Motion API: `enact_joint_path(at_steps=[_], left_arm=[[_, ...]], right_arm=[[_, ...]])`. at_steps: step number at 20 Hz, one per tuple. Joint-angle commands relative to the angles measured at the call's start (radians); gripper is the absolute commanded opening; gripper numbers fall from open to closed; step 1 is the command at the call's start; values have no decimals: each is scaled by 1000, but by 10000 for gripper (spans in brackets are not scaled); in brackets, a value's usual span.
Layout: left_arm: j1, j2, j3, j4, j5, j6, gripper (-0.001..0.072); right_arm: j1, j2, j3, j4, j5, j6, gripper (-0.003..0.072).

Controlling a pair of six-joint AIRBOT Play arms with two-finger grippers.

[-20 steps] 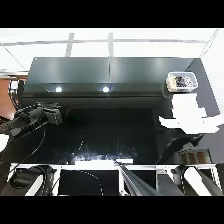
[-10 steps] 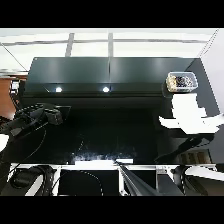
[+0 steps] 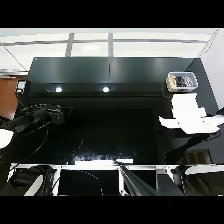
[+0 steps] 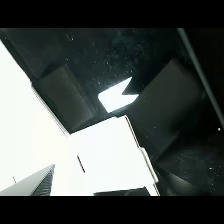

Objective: Fold the box and place the chain.

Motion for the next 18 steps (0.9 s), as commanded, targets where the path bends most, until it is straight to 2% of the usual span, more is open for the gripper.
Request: enact_joint_path(at_steps=[1,2,3,4,6,7,9,10,13,15,18], left_arm=[[0,-28,0,-2,0,0,707],[0,-31,0,-2,0,0,708],[0,-32,0,-2,0,0,708],[0,-32,0,-2,0,0,708],[0,-32,0,-2,0,0,708],[0,-32,0,-3,0,0,708],[0,-32,0,-7,0,0,707],[0,-32,0,-16,0,0,708],[0,-32,0,-28,0,0,707],[0,-32,0,-28,0,0,707],[0,-32,0,-32,6,0,707]], right_arm=[[0,-29,28,-31,51,-11,529],[0,-29,28,-47,54,-11,434],[0,-29,28,-58,54,-11,398],[0,-29,28,-60,57,-11,218],[3,-29,28,-59,63,-13,146],[9,-29,28,-59,66,-21,47],[28,-29,28,-54,73,-31,47],[40,-29,27,-37,85,-45,16],[88,-26,24,51,134,-48,17],[132,3,-14,124,130,-50,16],[204,77,-123,153,110,-48,16]])
